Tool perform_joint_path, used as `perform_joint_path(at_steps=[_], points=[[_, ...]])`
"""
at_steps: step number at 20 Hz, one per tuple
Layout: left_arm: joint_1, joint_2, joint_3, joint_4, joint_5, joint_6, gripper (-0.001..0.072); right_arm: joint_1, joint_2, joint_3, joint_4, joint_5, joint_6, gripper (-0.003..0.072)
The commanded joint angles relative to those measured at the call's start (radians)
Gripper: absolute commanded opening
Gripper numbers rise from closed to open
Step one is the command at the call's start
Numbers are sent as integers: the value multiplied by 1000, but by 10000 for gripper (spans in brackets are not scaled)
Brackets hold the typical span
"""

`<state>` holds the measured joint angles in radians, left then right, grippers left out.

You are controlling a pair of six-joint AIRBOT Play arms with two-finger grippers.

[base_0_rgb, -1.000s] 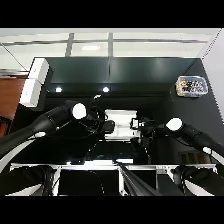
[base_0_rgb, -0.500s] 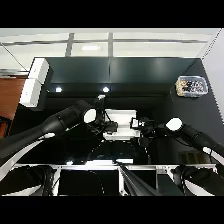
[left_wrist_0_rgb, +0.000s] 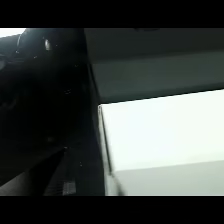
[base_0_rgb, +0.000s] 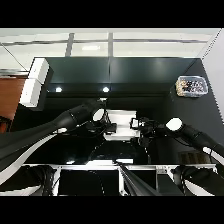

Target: Fold the box and place the chain.

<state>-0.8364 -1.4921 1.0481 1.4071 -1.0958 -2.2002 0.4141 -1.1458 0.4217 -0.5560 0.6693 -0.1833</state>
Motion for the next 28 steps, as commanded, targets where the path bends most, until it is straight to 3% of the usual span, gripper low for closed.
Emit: perform_joint_path(at_steps=[1, 3, 5, 6, 9, 11, 12, 17, 19, 20, 28], points=[[-19, -20, 21, 40, -16, -41, 446, 0, 0, 1, 0, 0, 0, 161], [-24, -21, 21, 51, -16, -70, 437, 0, 0, 1, 0, 0, 0, 161], [-30, -20, 22, 49, -4, -79, 213, 0, 0, 1, 0, 0, 0, 161], [-35, -20, 22, 47, 11, -79, 170, 0, 0, 1, 0, 0, 0, 161], [-46, -20, 22, 41, 30, -82, 95, 0, 0, 1, 0, 0, 0, 161], [-47, -20, 22, 40, 29, -82, 86, 0, 0, 1, 0, 0, 0, 161], [-47, -20, 22, 39, 29, -82, 40, 0, 0, 1, 0, 0, 0, 161], [-47, -19, 22, 19, 24, -73, 67, 0, 0, 1, 0, 0, 0, 161], [-47, -19, 22, 20, 18, -74, 301, 0, 0, 1, 0, 0, 0, 161], [-46, -19, 22, 21, 18, -74, 354, 0, 0, 1, 0, 0, 0, 161], [-38, -18, 24, 47, 16, -75, 354, 0, 0, 1, 0, 0, 0, 161]])
